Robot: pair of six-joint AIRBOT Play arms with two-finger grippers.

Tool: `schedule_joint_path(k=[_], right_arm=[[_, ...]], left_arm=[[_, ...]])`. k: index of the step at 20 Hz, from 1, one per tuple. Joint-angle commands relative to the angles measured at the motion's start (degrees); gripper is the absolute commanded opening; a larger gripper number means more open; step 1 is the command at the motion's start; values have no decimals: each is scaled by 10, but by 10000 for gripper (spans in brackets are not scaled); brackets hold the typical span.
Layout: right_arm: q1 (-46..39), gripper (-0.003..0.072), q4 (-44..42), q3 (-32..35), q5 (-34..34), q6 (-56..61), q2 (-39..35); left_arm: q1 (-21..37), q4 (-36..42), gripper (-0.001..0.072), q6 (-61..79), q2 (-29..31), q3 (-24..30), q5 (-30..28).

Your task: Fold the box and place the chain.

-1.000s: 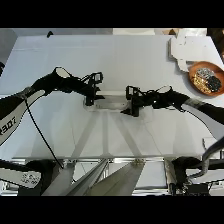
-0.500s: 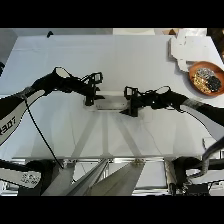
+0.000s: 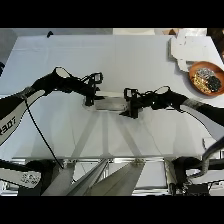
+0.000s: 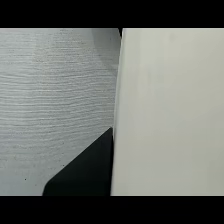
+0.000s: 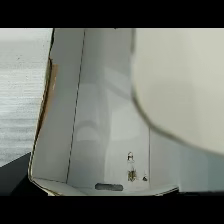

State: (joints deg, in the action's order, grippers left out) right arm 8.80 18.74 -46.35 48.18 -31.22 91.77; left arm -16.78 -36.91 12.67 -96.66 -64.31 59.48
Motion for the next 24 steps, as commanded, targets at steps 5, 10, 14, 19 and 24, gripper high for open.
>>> schedule_joint_path(k=[5,10,14,19,24], right_arm=[[-26,692,-6,-1,26,30,0],[-27,692,-12,-1,57,29,3],[-27,692,-16,-1,51,30,4],[-27,692,-17,-2,47,24,4],[-27,692,-16,-3,43,5,4]], left_arm=[[0,0,14,0,0,0,-1],[0,0,14,0,0,0,-1],[0,0,14,0,0,0,-1],[0,0,14,0,0,0,-1],[0,0,14,0,0,0,-1]])
